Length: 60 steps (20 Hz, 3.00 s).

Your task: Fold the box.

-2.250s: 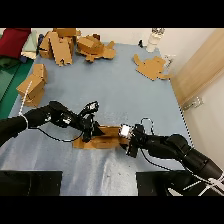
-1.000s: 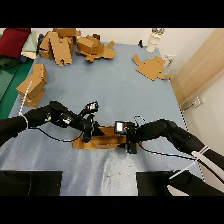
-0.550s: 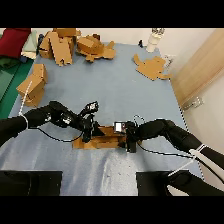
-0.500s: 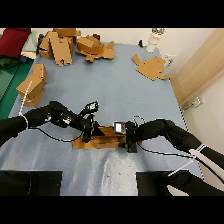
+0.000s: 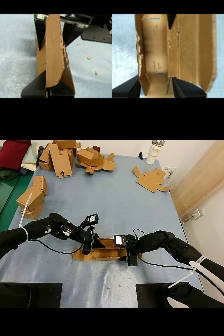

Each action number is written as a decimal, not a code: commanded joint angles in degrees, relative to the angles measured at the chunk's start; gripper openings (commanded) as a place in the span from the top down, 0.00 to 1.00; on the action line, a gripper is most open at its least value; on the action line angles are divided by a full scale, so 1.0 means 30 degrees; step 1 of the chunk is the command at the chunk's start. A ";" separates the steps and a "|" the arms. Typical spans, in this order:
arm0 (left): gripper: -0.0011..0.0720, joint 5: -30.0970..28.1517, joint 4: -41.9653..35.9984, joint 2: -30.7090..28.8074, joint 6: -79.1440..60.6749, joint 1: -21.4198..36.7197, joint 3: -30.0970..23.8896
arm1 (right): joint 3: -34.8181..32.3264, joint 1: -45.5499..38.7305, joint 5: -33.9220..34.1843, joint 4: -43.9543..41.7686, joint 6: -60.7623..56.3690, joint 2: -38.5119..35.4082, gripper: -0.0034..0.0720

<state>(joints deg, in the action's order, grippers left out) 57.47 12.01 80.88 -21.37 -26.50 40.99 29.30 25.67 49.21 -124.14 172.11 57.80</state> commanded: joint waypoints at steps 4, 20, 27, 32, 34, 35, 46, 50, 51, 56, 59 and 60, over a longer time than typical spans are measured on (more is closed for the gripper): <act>0.97 -0.0022 -0.0015 0.0007 -0.0007 0.0015 0.0007 | 0.0007 0.0022 0.0197 -0.0058 -0.0022 0.0036 0.22; 0.97 -0.0015 -0.0015 0.0007 -0.0007 0.0015 0.0007 | 0.0007 0.0058 -0.0794 -0.0867 -0.0248 0.0022 0.00; 0.97 -0.0007 -0.0007 0.0007 -0.0007 0.0015 0.0007 | -0.0087 0.0051 -0.0714 -0.0867 -0.1166 0.0831 0.00; 0.97 -0.0007 -0.0015 0.0007 -0.0007 0.0015 0.0007 | -0.0073 0.0051 -0.0896 -0.0845 -0.1574 0.0809 0.02; 0.96 -0.0015 -0.0015 0.0007 -0.0007 0.0015 0.0007 | -0.0073 0.0058 -0.1326 -0.0896 -0.2062 0.0809 0.01; 0.97 -0.0007 -0.0015 0.0007 -0.0007 0.0015 0.0007 | -0.0073 0.0058 -0.1333 -0.0896 -0.2062 0.0831 0.01; 0.97 -0.0015 -0.0015 0.0007 -0.0015 0.0015 0.0007 | -0.0073 0.0291 -0.0277 -0.1020 -0.1909 0.0867 0.02; 0.97 -0.0015 -0.0015 0.0007 -0.0015 0.0015 0.0007 | -0.0073 0.0291 -0.0226 -0.0903 0.0146 0.0852 0.02; 0.97 -0.0022 -0.0015 0.0007 -0.0015 0.0015 0.0007 | -0.0073 0.0291 -0.0226 -0.0845 0.0146 0.0852 0.02; 0.96 -0.0022 -0.0015 0.0007 -0.0036 0.0015 0.0007 | -0.0073 0.0291 -0.0066 -0.0750 0.0146 0.0867 0.02; 0.97 -0.0036 -0.0015 0.0007 -0.0066 0.0015 0.0007 | -0.0080 0.0291 0.0226 -0.0692 0.0146 0.0867 0.02; 0.97 -0.0036 -0.0015 0.0007 -0.0066 0.0015 0.0007 | -0.0080 0.0291 0.0284 -0.0678 0.0138 0.0867 0.02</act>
<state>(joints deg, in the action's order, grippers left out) 57.43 11.97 80.88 -21.45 -26.50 40.99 29.08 26.48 49.17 -126.41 172.42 60.36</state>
